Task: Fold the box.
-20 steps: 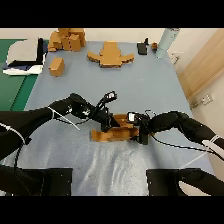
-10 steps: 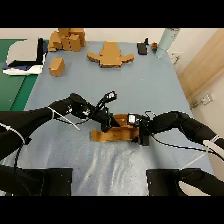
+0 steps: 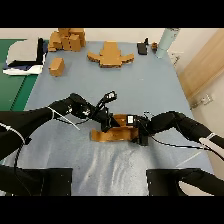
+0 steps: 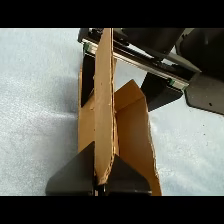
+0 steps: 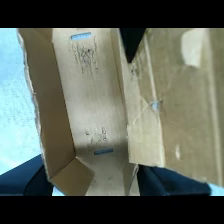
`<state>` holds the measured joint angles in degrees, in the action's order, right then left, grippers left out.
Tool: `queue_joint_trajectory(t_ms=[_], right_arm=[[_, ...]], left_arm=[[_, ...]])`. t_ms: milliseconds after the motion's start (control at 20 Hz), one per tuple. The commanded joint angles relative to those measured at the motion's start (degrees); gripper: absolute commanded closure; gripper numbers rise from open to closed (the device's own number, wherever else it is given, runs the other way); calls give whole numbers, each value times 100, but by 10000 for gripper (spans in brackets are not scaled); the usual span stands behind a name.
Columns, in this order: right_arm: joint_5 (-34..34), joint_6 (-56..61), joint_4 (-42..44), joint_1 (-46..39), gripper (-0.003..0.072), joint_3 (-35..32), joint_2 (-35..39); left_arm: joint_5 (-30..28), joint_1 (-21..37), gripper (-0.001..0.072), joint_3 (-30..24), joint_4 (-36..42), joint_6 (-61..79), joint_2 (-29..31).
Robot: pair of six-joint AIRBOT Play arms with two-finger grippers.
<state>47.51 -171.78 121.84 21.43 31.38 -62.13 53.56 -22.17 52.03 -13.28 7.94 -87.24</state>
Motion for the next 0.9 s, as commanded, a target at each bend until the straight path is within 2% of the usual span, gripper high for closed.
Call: queue_joint_trajectory(t_ms=[0,100,200,350,400,500,600,850], right_arm=[[-142,-31,13,11,-9,4,-57],[-227,-31,15,11,-3,4,-76],[-164,-31,26,13,78,4,-76],[-155,-31,24,13,81,4,-74],[-149,-31,26,13,119,4,-74],[-109,-31,28,13,123,4,-74],[66,-31,33,13,191,4,-66],[35,-31,13,11,187,4,-66]], left_arm=[[-2,2,694,4,0,0,-2],[0,2,694,4,0,0,-2],[0,0,694,4,0,0,-2],[0,0,694,4,0,0,-2],[-2,0,694,4,0,0,-2],[0,2,694,4,0,0,-2],[0,0,694,4,0,0,-2],[-2,2,694,4,0,0,-2]])
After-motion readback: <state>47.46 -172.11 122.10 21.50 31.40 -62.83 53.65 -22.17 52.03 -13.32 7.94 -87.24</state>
